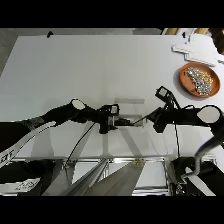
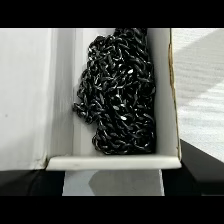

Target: Fold the box and place the chain.

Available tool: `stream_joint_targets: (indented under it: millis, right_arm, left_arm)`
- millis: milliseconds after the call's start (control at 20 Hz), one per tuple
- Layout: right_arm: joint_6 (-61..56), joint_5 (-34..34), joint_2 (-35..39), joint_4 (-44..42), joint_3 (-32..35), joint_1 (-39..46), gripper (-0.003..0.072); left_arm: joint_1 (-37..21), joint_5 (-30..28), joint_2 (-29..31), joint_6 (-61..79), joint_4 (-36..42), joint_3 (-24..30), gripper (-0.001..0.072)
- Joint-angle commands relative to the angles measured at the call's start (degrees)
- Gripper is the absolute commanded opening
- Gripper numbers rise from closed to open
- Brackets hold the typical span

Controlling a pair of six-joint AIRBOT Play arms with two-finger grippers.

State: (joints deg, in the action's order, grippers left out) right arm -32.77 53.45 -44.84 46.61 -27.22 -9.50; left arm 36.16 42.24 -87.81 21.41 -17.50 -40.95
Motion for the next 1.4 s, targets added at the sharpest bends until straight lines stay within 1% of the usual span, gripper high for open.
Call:
stream_joint_targets:
  millis: [0, 100, 150, 250, 350, 450, 550, 650, 700, 800, 850, 900, 950, 1050, 1100, 1150, 1200, 1250, 1300, 1350]
  right_arm:
    - [-2.75, -6.99, 1.07, -17.4, -0.02, -2.01, 0.0019]
    - [-2.73, -12.46, 0.94, -20.92, -0.02, -5.95, 0.0019]
    - [-2.73, -15.02, 0.9, -20.9, -0.02, -8.28, 0.0019]
    - [-2.73, -19.69, 0.9, -19.91, -0.02, -12.92, 0.0019]
    - [-2.78, -22.99, 0.87, -16.02, -0.02, -16.7, 0.002]
    - [-3.28, -22.38, 0.52, -11.34, -0.02, -18.38, 0.002]
    - [-3.87, -19.3, -1.09, -7.78, -0.02, -18.47, 0.002]
    - [-8.2, -16.7, -3.06, -3.21, -0.02, -18.47, 0.0028]
    - [-10.86, -15.91, -4.04, -0.83, -0.04, -18.47, 0.0082]
    - [-14.97, -15.41, -5.11, 4.72, -0.17, -18.45, 0.0103]
    - [-16.7, -13.49, -5.6, 7.87, -1.44, -18.05, 0.019]
    - [-18.64, -8.07, -6.64, 11.06, -4.87, -16.83, 0.0201]
    - [-18.05, -1.53, -8.28, 12.63, -9.7, -15.21, 0.0201]
    - [-16.52, 10.03, -13.14, 15.76, -20.98, -12.04, 0.0201]
    - [-16.52, 13.0, -16.13, 17.31, -26.27, -10.88, 0.0199]
    - [-16.46, 13.64, -19.63, 18.71, -31.41, -9.9, 0.0197]
    - [-16.09, 12.72, -22.97, 19.67, -35.67, -9.27, 0.0155]
    - [-15.61, 11.47, -26.51, 20.7, -39.67, -8.94, 0.0089]
    - [-15.56, 10.43, -30.4, 21.51, -43.5, -8.96, 0.004]
    - [-15.56, 9.79, -33.79, 21.53, -46.25, -9.22, 0.0039]
  left_arm:
    - [0.0, 0.0, 0.04, 0.0, -0.02, 0.02, 0.0206]
    - [0.0, 0.0, 0.04, 0.0, -0.02, 0.02, 0.0206]
    - [0.0, 0.0, 0.04, 0.0, -0.02, 0.02, 0.0206]
    - [0.0, 0.0, 0.04, 0.0, -0.02, 0.02, 0.0206]
    - [0.0, 0.0, 0.04, 0.0, -0.02, 0.02, 0.0206]
    - [0.0, 0.0, 0.04, 0.0, -0.02, 0.02, 0.0206]
    - [0.0, 0.0, 0.04, 0.0, -0.02, 0.02, 0.0206]
    - [0.0, 0.0, 0.04, 0.0, -0.02, 0.02, 0.0206]
    - [0.0, 0.0, 0.04, 0.0, -0.02, 0.02, 0.0206]
    - [0.0, 0.0, 0.04, 0.0, -0.02, 0.02, 0.0206]
    - [0.0, 0.0, 0.04, 0.0, -0.02, 0.02, 0.0206]
    - [0.0, 0.0, 0.04, 0.0, -0.02, 0.02, 0.0206]
    - [0.0, 0.02, 0.04, 0.0, -0.02, 0.02, 0.0206]
    - [0.0, 0.0, 0.04, 0.0, -0.02, 0.02, 0.0206]
    - [0.0, 0.0, 0.04, 0.0, -0.02, 0.02, 0.0206]
    - [0.0, 0.0, 0.04, 0.0, -0.02, 0.02, 0.0206]
    - [0.0, 0.0, 0.04, 0.0, -0.02, 0.02, 0.0206]
    - [0.0, 0.02, 0.04, 0.0, -0.02, 0.02, 0.0206]
    - [0.0, 0.0, 0.04, 0.0, -0.02, 0.02, 0.0206]
    - [0.0, 0.0, 0.04, 0.0, -0.02, 0.02, 0.0206]
